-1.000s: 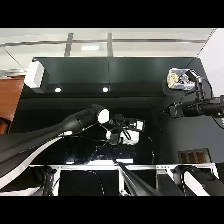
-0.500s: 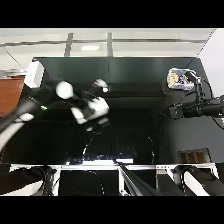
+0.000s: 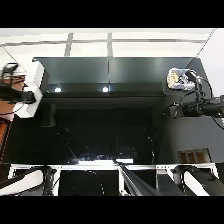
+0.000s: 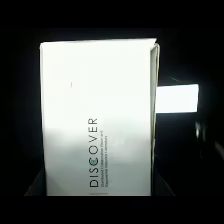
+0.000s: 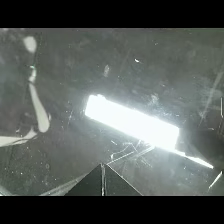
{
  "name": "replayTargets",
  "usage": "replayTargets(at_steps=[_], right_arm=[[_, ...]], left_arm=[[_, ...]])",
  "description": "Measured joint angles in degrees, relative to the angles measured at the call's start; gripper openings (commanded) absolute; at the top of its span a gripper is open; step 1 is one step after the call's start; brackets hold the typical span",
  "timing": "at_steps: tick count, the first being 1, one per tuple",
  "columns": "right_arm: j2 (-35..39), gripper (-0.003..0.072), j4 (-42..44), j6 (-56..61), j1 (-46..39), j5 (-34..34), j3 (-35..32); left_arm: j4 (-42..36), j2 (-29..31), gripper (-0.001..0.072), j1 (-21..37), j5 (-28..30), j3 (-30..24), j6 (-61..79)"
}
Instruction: Fold the box and place the chain.
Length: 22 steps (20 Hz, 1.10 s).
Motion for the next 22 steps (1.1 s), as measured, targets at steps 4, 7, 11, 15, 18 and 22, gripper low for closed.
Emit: replayTargets(at_steps=[4,7,11,15,18,22], right_arm=[[0.0,0.0012,0.4,0.0,0.0,-0.9,0.0],[0.0,0.0012,0.8,0.0,0.0,-1.3,0.0],[0.0,0.0012,1.0,0.0,0.0,-1.7,0.0],[0.0,0.0012,1.3,0.0,0.0,-1.7,0.0],[0.0,0.0012,2.8,0.0,0.3,-1.3,0.0],[0.0,0.0011,4.2,0.0,3.5,-1.6,0.0]], left_arm=[[-0.8,-5.5,0.0294,4.4,5.9,2.1,1.2],[-1.5,-10.3,0.0294,4.8,8.0,5.0,4.2],[-4.1,-15.9,0.0303,5.0,9.9,9.3,5.9],[-5.0,-18.3,0.0716,4.7,10.5,12.9,6.2],[-3.2,-17.0,0.0712,4.4,7.1,18.3,6.2],[-6.3,-12.5,0.0024,3.1,-4.0,27.4,3.8]])
